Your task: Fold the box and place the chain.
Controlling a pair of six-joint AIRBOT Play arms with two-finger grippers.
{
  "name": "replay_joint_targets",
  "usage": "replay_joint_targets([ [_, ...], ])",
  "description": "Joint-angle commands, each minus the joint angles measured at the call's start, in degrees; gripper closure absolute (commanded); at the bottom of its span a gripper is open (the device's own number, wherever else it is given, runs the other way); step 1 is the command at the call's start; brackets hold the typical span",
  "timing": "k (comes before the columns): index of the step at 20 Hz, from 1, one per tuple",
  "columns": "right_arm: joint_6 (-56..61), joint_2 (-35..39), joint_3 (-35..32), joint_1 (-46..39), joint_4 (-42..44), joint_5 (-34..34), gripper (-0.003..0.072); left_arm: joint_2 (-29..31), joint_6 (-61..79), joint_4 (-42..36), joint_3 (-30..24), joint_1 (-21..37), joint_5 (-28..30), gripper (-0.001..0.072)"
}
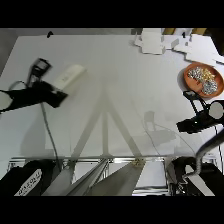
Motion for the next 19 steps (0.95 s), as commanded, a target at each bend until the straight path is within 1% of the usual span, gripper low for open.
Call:
replay_joint_targets([
  [1, 0.0, 0.04, -0.02, -0.02, 0.0, 0.02, 0.0667, 2.62, -18.32, 7.76, -0.04, 14.82, -1.01, 0.0358],
  [3, 0.0, 0.04, -0.02, -0.02, 0.02, 0.02, 0.0667, 0.31, -18.32, 7.98, -0.04, 18.14, -2.67, 0.0358],
  [6, 0.0, 0.04, -0.02, -0.02, 0.02, 0.02, 0.0667, -4.9, -18.4, 10.29, -0.04, 18.47, -5.9, 0.0355],
  [7, 0.0, 0.04, -0.02, -0.02, 0.02, 0.02, 0.0667, -6.64, -18.43, 10.05, -0.04, 18.47, -7.21, 0.0324],
  [9, 0.0, 0.04, -0.02, -0.02, 0.02, 0.02, 0.0667, -9.35, -18.84, 10.03, -0.04, 18.47, -9.31, 0.0159],
  [11, 0.0, 0.04, -0.02, -0.02, 0.02, 0.02, 0.0667, -10.71, -18.84, 10.03, -0.04, 18.45, -10.32, 0.007],
  [13, 0.0, 0.04, -0.02, 0.0, 0.02, 0.02, 0.0667, -10.71, -21.59, 10.12, -0.04, 18.47, -10.23, 0.0056],
  [16, 0.0, 0.04, -0.02, -0.02, 0.02, 0.0, 0.0667, -10.54, -22.69, 10.08, -0.04, 18.45, -9.7, 0.0056],
  [19, 0.0, 0.04, -0.02, -0.02, 0.02, 0.02, 0.0667, -8.7, -22.67, 10.08, -0.04, 18.45, -9.35, 0.0057],
])
